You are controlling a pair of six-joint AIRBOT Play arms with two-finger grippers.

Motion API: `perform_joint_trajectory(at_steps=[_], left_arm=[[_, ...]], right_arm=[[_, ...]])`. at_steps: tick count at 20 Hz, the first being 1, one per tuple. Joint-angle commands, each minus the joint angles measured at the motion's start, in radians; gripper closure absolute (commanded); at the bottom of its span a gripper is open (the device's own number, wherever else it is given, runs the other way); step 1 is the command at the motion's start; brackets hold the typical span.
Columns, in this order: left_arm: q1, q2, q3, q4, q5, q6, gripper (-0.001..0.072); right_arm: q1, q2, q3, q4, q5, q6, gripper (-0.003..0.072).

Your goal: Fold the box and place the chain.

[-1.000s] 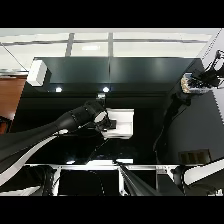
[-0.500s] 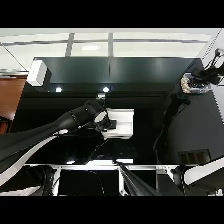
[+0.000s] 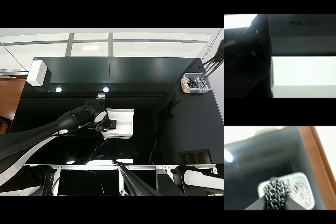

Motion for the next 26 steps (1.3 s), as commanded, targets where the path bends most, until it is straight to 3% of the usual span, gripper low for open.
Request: perform_joint_trajectory(at_steps=[1, 6, 9, 12, 14, 17, 26], left_arm=[[0.0, 0.0, 0.0, 0.0, 0.0, 0.0, 0.0685], [0.0, 0.0, 0.0, 0.0, 0.0, 0.0, 0.0685], [0.0, 0.0, 0.0, 0.0, 0.0, 0.0, 0.0685], [0.0, 0.0, 0.0, 0.0, 0.0, 0.0, 0.0685], [0.0, 0.0, 0.0, 0.001, 0.002, 0.0, 0.0685], [0.0, 0.0, 0.0, 0.001, 0.005, 0.0, 0.0685], [0.0, 0.0, 0.0, 0.005, 0.008, 0.0, 0.0685]], right_arm=[[0.0, 0.165, 0.002, 0.146, 0.05, -0.069, 0.0678], [0.022, 0.336, -0.076, 0.4, 0.313, -0.166, 0.0677], [0.112, 0.451, -0.236, 0.491, 0.443, -0.201, 0.0676], [0.245, 0.531, -0.421, 0.603, 0.491, -0.204, 0.0675], [0.348, 0.544, -0.522, 0.673, 0.484, -0.204, 0.0675], [0.486, 0.542, -0.623, 0.687, 0.349, -0.2, 0.0676], [0.699, 0.467, -0.78, 0.752, 0.036, -0.136, 0.0674]])
